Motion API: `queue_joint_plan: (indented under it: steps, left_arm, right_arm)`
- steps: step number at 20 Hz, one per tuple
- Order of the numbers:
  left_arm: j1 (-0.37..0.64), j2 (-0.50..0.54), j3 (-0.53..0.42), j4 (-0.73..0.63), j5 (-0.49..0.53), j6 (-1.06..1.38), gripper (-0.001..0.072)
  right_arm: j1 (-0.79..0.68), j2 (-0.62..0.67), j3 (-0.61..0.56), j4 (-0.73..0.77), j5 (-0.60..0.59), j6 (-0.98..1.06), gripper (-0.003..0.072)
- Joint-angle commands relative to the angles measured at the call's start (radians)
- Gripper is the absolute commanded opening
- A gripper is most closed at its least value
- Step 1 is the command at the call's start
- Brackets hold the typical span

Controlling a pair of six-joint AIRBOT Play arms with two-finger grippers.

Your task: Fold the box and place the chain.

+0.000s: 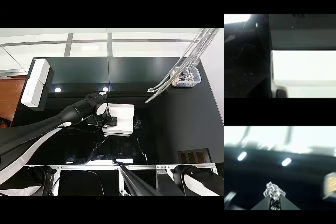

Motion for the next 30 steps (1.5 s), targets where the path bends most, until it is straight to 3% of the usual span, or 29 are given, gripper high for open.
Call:
queue_joint_plan:
  steps: [1, 7, 11, 16, 22, 30]
  left_arm:
    - [0.001, -0.001, 0.001, 0.001, 0.001, 0.001, 0.0026]
    - [0.001, -0.001, 0.001, 0.001, 0.001, 0.001, 0.0026]
    - [0.001, -0.001, 0.001, 0.001, 0.001, 0.003, 0.0026]
    - [0.001, -0.001, 0.001, 0.001, 0.0, 0.003, 0.0026]
    - [0.001, -0.001, 0.001, 0.001, 0.0, 0.003, 0.0026]
    - [0.001, -0.001, 0.001, 0.001, 0.0, 0.003, 0.0026]
  right_arm:
    - [0.105, 0.015, -0.009, 0.106, 0.149, 0.015, 0.0015]
    - [0.237, 0.014, -0.055, 0.122, 0.118, 0.05, 0.0016]
    - [0.306, 0.013, -0.09, 0.142, 0.02, 0.068, 0.0017]
    - [0.33, 0.013, -0.175, 0.143, -0.03, 0.068, 0.0017]
    - [0.361, 0.013, -0.46, 0.182, -0.085, 0.051, 0.0017]
    - [0.433, 0.013, -0.83, 0.183, -0.301, 0.051, 0.0017]
